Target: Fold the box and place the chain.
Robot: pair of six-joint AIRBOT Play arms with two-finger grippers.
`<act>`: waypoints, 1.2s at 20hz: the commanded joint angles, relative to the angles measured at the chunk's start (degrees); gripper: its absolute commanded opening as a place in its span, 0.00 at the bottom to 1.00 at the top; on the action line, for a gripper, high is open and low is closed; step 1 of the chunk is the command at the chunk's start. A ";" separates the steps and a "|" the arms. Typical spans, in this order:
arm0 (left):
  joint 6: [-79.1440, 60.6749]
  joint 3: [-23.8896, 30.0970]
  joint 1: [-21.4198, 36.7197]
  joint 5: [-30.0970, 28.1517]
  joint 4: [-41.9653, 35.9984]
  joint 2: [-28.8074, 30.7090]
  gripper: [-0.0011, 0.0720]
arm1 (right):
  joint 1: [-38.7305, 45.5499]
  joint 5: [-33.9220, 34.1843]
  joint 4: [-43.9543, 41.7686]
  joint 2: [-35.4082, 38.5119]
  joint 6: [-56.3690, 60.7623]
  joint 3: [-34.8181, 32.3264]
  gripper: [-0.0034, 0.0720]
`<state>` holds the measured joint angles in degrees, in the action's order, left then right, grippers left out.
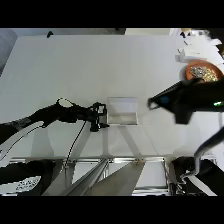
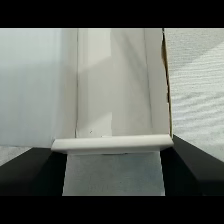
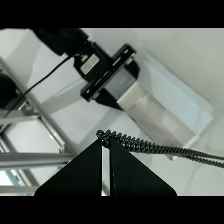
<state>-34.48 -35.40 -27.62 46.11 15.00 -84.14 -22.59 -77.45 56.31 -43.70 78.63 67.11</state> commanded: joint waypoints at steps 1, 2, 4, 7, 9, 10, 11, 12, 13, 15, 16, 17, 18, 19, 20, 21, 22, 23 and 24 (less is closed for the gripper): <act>0.00 0.02 0.02 0.00 0.00 0.04 0.32 | -9.79 11.30 5.07 -0.44 4.35 -8.72 0.07; 0.00 0.02 0.02 -0.02 0.02 0.04 0.32 | -11.41 14.58 5.20 -0.76 4.85 -11.06 0.07; 0.00 0.02 0.02 0.00 0.02 0.04 0.32 | -14.88 20.72 5.11 -2.89 5.51 -14.71 0.07; 0.00 0.02 0.02 0.00 0.02 0.04 0.32 | -20.06 26.64 5.33 -9.22 5.57 -16.55 0.07; 0.00 0.02 0.02 -0.02 0.02 0.04 0.32 | -22.62 29.29 5.38 -14.71 5.60 -16.55 0.07; 0.00 0.02 0.02 -0.02 0.02 0.04 0.32 | -23.30 29.92 5.38 -17.53 5.62 -16.55 0.07; 0.00 0.02 0.02 0.00 0.02 0.04 0.32 | -23.54 30.03 5.46 -19.96 6.56 -16.55 0.07; 0.00 0.02 0.02 -0.02 0.02 0.04 0.32 | -23.52 30.01 5.70 -22.18 8.22 -16.55 0.07; 0.00 0.02 0.02 -0.02 0.02 0.04 0.32 | -23.52 30.18 6.97 -23.69 10.10 -16.55 0.07; 0.00 0.02 0.02 0.00 0.02 0.04 0.32 | -23.54 30.67 10.51 -24.83 13.97 -16.55 0.06; 0.00 0.02 0.02 0.00 0.02 0.04 0.32 | -23.52 31.19 12.92 -24.68 16.39 -16.55 0.06; 0.00 0.02 0.02 0.00 0.02 0.04 0.32 | -23.52 31.67 14.84 -24.70 18.49 -16.55 0.06; 0.00 0.02 0.02 0.00 0.02 0.04 0.32 | -23.52 32.00 16.79 -24.70 20.55 -16.55 0.06; 0.00 0.02 0.02 -0.02 0.02 0.04 0.32 | -23.52 32.11 18.32 -24.70 22.10 -16.55 0.07; 0.00 0.02 0.02 0.00 0.02 0.04 0.32 | -23.52 32.04 19.85 -24.76 23.39 -16.55 0.07; 0.00 0.02 0.02 0.00 0.02 0.04 0.32 | -23.52 31.95 21.38 -24.81 24.90 -16.55 0.07; 0.00 0.02 0.02 -0.02 0.02 0.04 0.32 | -23.52 31.85 22.64 -24.83 25.97 -16.55 0.07; 0.00 0.02 0.02 -0.02 0.00 0.04 0.32 | -23.52 31.71 23.50 -24.81 26.58 -16.55 0.07; 0.00 0.02 0.02 0.00 0.02 0.04 0.32 | -23.52 31.47 24.22 -24.83 26.58 -16.55 0.07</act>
